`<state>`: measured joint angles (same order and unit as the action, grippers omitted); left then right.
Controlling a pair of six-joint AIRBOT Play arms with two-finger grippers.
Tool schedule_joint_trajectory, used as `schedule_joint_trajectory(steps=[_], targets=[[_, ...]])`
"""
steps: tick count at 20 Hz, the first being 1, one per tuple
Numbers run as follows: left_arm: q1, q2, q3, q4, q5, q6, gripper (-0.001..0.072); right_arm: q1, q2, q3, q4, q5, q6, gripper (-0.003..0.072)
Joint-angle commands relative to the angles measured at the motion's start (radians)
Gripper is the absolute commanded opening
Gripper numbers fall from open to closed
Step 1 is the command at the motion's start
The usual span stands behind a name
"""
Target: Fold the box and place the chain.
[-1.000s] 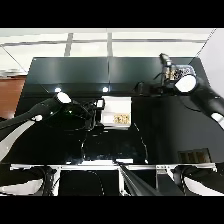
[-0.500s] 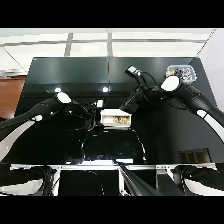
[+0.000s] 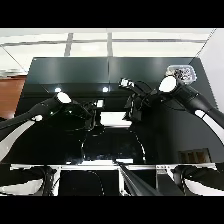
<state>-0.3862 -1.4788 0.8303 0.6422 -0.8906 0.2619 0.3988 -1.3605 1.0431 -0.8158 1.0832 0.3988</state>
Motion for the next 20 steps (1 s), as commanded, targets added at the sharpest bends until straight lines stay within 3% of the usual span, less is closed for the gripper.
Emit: schedule_joint_trajectory(steps=[1, 4, 9, 10, 20], targets=[[0.0, -0.001, 0.001, 0.003, 0.0, 0.0, 0.0371, 0.008, -0.008, -0.001, -0.008, -0.007, -0.025, 0.0703], [0.0, -0.001, 0.001, 0.004, 0.0, 0.0, 0.0371, 0.008, -0.008, -0.001, -0.008, -0.006, -0.041, 0.0701], [0.0, -0.001, 0.001, 0.004, 0.001, 0.0, 0.0371, 0.008, -0.008, -0.001, -0.008, -0.006, -0.028, 0.0281], [0.0, -0.001, 0.001, 0.004, 0.001, 0.0, 0.0372, 0.008, -0.008, -0.001, -0.008, -0.006, -0.014, 0.0256], [0.0, -0.001, 0.001, 0.004, 0.001, 0.0, 0.0371, 0.008, -0.009, -0.001, -0.007, 0.035, -0.01, 0.0256]])
